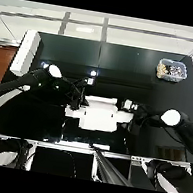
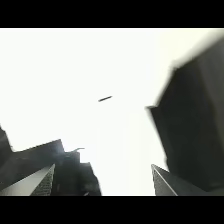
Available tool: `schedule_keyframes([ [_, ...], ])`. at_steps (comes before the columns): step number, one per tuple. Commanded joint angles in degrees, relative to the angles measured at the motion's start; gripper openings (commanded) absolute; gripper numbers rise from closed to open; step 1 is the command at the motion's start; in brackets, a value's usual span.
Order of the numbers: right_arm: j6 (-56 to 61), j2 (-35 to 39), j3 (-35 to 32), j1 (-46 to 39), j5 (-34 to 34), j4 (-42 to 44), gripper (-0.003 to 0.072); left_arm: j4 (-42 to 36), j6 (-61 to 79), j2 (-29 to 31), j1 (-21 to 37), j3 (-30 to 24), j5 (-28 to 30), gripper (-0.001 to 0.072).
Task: Fold the box and place the chain.
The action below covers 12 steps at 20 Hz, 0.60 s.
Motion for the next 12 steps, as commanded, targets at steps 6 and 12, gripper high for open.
schedule_keyframes([
  [6,-5.3,-3.1,-0.6,8.9,-2.8,1.3,0.0705,0.1,0.2,-0.1,0.0,0.0,0.0,0.0027],
  [12,-5.7,-5.3,-0.6,13.6,-9.6,2.4,0.0705,0.1,0.2,-0.1,0.0,0.0,0.0,0.0027],
])
